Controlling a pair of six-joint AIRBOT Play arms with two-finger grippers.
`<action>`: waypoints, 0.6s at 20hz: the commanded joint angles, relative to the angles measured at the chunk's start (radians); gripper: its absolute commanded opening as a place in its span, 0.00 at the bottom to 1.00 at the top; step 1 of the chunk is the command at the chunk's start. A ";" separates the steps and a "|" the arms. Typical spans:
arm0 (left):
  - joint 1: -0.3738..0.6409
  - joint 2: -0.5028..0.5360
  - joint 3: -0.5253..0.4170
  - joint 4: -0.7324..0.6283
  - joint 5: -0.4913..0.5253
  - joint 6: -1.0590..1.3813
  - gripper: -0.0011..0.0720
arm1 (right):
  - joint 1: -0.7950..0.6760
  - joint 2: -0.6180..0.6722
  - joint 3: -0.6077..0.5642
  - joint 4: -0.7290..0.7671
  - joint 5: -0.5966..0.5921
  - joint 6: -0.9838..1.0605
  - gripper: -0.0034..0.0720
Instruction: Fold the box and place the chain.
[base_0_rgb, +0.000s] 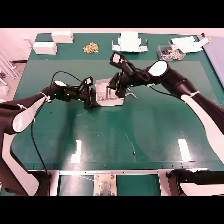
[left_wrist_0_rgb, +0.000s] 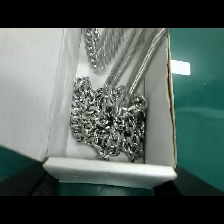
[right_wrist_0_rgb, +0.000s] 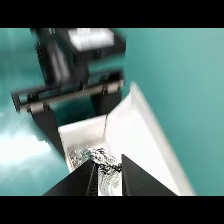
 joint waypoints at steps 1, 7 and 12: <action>0.000 0.000 0.000 0.000 0.000 0.000 0.74 | -0.014 -0.064 -0.014 -0.006 -0.015 -0.017 0.24; 0.000 0.000 0.000 0.000 0.000 0.000 0.74 | -0.097 -0.051 0.000 0.003 -0.024 -0.016 0.59; 0.000 0.000 0.000 0.000 -0.001 0.000 0.74 | -0.167 -0.050 -0.006 -0.073 0.011 -0.017 0.67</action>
